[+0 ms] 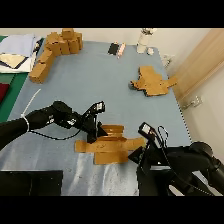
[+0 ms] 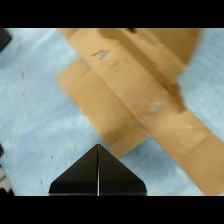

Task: Fold the box.

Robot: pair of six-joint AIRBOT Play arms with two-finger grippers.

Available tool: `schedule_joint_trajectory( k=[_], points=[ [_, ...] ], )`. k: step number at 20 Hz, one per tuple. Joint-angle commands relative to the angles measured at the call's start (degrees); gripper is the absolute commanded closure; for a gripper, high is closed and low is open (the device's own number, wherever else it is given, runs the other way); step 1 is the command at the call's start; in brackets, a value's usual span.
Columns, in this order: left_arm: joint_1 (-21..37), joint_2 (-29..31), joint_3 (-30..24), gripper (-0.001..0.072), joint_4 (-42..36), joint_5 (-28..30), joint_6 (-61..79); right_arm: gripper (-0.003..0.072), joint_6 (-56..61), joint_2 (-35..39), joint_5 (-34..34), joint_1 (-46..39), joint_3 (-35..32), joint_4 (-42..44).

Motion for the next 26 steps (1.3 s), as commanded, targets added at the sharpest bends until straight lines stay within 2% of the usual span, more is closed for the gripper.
schedule_joint_trajectory(
  k=[1,6,7,8,9,12,17,18,26],
  points=[
    [0.02,-0.02,-0.02,0.0695,-0.02,0.04,0.0,0.0685,-2.58,-1.77,1.88,10.67,-0.02,-6.03],
    [0.0,-0.02,-0.02,0.0695,-0.02,0.02,0.0,0.0683,1.92,-15.93,11.67,25.9,0.0,-20.83],
    [0.0,-0.02,-0.02,0.0695,0.0,0.02,0.0,0.0573,2.75,-18.32,12.41,29.14,0.04,-24.52],
    [0.0,-0.02,-0.02,0.0696,-0.02,0.02,0.0,0.0256,3.1,-20.68,12.68,31.71,0.04,-28.24],
    [0.0,-0.02,-0.02,0.0696,0.0,0.02,0.0,0.0146,4.9,-22.75,12.63,33.16,0.09,-31.32],
    [0.0,-0.02,-0.02,0.0695,0.0,0.02,0.0,0.0146,10.38,-26.95,14.19,34.05,0.15,-38.07],
    [0.0,-0.02,-0.02,0.0696,0.0,0.02,0.0,0.0161,20.79,-27.54,16.17,34.05,2.29,-46.77],
    [0.0,-0.02,-0.02,0.0695,0.0,0.02,0.0,0.0183,21.77,-27.54,16.2,34.05,3.1,-47.54],
    [0.0,-0.02,-0.02,0.0695,-0.02,0.02,0.0,0.0183,22.21,-27.47,15.76,34.05,6.69,-48.78]
  ],
)
